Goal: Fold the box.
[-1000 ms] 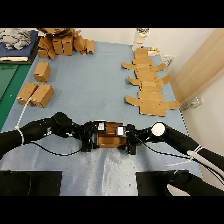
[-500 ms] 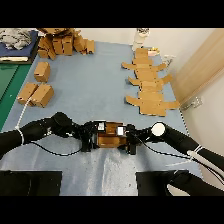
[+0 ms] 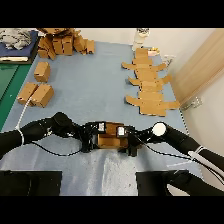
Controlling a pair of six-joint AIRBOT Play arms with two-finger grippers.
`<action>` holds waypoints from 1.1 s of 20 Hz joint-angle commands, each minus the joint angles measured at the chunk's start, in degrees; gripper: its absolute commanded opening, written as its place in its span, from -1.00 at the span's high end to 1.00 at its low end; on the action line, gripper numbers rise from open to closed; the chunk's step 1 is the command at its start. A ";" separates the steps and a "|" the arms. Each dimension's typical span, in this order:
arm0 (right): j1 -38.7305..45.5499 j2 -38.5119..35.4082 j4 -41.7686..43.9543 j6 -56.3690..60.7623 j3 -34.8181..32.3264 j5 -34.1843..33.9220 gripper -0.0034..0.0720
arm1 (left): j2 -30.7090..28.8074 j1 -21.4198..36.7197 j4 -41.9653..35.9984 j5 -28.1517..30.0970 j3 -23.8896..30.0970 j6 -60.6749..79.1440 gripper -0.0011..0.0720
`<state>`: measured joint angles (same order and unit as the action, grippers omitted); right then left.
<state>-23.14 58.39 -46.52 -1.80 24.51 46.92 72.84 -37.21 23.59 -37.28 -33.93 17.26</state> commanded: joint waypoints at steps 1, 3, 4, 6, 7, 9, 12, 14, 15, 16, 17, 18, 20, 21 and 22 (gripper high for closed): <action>1.14 -1.62 -2.43 6.25 1.81 5.49 -1.00 | 0.02 0.07 -0.02 0.26 -0.04 -0.15 -0.46; 3.26 -4.20 -6.16 8.94 4.85 12.85 -1.00 | 0.02 0.07 -0.02 0.26 -0.04 -0.15 -0.46; 4.37 -5.81 -7.76 9.14 6.21 15.69 -1.00 | 0.02 0.07 -0.02 0.26 -0.04 -0.15 -0.46; 7.45 -9.11 -10.19 12.55 8.59 18.69 -1.00 | 0.02 0.09 -0.02 0.26 -0.04 -0.15 -0.46; 9.18 -10.36 -10.58 14.19 9.42 20.31 -1.00 | 0.02 0.09 0.00 0.26 -0.04 -0.15 -0.46; 13.20 -12.61 -10.25 18.08 9.90 23.56 -1.00 | 0.02 0.07 -0.02 0.26 -0.04 -0.13 -0.46; 17.03 -14.69 -8.33 34.88 9.79 26.10 -0.98 | 0.02 0.07 -0.02 0.26 -0.04 -0.13 -0.46; 17.05 -15.06 -2.64 50.12 9.79 25.94 -0.96 | 0.02 0.04 -0.02 0.24 -0.04 -0.15 -0.46; 17.05 -15.10 -0.24 56.48 9.79 25.94 -0.95 | 0.02 0.07 -0.02 0.26 -0.04 -0.15 -0.46; 17.05 -15.15 1.57 62.55 9.79 25.88 -0.85 | 0.02 0.07 -0.02 0.26 -0.04 -0.15 -0.46; 17.05 -15.12 2.97 66.53 9.79 25.53 -0.82 | 0.02 0.07 -0.02 0.26 -0.04 -0.15 -0.46; 17.03 -15.15 3.89 69.18 9.79 25.62 -0.82 | 0.02 0.07 -0.02 0.26 -0.04 -0.15 -0.46; 17.03 -15.15 4.74 70.93 9.75 25.66 -0.82 | 0.02 0.07 -0.02 0.26 -0.04 -0.15 -0.46; 17.00 -15.12 5.51 72.02 9.75 25.64 -0.81 | 0.02 0.07 -0.02 0.26 -0.04 -0.15 -0.46; 16.98 -15.06 6.16 73.16 9.75 25.00 -0.77 | 0.02 0.07 -0.02 0.26 -0.04 -0.15 -0.46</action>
<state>-6.28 43.40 -43.59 63.42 34.24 72.25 72.84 -37.17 23.55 -36.97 -33.93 17.10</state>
